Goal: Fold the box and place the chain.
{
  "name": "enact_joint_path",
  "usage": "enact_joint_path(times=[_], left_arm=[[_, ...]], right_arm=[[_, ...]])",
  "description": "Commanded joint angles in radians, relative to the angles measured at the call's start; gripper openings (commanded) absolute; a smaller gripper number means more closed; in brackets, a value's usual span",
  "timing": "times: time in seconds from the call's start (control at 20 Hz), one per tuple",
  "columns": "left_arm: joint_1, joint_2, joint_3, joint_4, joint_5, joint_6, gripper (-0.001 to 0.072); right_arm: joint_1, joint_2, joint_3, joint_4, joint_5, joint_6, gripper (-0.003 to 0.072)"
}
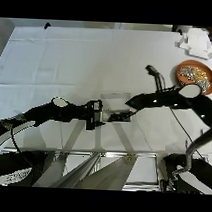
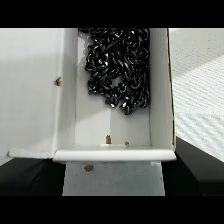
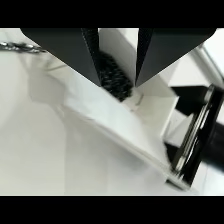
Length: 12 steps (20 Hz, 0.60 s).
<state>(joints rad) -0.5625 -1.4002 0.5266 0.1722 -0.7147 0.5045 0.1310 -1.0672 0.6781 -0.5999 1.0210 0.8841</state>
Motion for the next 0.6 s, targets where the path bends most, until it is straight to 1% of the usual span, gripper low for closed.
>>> enact_joint_path(times=[0.0,0.05,0.1,0.2,0.25,0.3,0.55], left_arm=[[0.0,0.0,-0.001,0.0,0.0,0.0,0.0272],[0.0,0.0,-0.001,0.0,0.0,0.0,0.0272],[0.0,0.0,-0.001,0.0,0.0,0.0,0.0272],[0.0,0.0,-0.001,0.0,0.0,0.0,0.0272],[0.0,0.0,-0.001,0.0,0.0,0.0,0.0272],[0.0,0.0,-0.001,0.0,0.0,0.0,0.0272],[0.0,0.0,-0.001,0.0,0.0,0.0,0.0272]], right_arm=[[-0.263,0.032,0.011,-0.07,0.064,0.054,0.0247],[-0.338,0.032,0.011,-0.147,0.037,0.092,0.0249],[-0.393,0.032,0.011,-0.235,-0.007,0.136,0.0279],[-0.459,0.022,0.011,-0.428,-0.111,0.25,0.0471],[-0.472,0.013,0.011,-0.512,-0.163,0.304,0.0482],[-0.473,0.003,0.011,-0.565,-0.213,0.344,0.0482],[-0.444,-0.074,0.011,-0.57,-0.468,0.513,0.0466]])
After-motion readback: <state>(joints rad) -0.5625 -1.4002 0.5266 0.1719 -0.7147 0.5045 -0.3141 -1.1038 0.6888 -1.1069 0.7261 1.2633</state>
